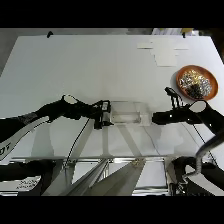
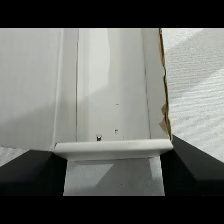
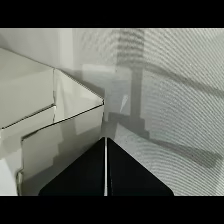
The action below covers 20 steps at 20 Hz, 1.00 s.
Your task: Fold the box and place the chain.
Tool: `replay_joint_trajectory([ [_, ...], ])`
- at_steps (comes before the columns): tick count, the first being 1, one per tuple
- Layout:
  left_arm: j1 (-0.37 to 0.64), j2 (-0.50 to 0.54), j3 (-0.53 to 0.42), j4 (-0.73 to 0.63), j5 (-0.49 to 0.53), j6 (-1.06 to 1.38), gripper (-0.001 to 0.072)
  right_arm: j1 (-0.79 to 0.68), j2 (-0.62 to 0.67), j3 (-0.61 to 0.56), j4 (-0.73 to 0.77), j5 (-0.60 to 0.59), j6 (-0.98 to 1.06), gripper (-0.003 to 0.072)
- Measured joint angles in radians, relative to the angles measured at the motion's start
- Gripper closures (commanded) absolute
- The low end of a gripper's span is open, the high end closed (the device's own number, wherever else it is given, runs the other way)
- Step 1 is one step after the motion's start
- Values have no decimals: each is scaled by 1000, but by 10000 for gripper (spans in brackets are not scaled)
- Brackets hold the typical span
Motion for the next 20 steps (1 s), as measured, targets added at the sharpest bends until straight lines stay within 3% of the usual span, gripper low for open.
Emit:
replay_joint_trajectory([
  [5,0,0,0,0,0,0,680,0,-2,-12,58,17,-19,655],
  [7,0,0,0,0,0,0,680,0,5,-13,92,33,-48,491],
  [10,0,0,0,0,0,0,680,0,35,-14,126,44,-69,442],
  [13,0,0,0,0,0,0,680,5,69,-14,163,54,-81,440],
  [16,0,0,0,0,0,0,680,42,91,-14,186,59,-88,382],
  [20,0,0,0,0,0,0,680,92,100,-14,199,40,-87,382],
])
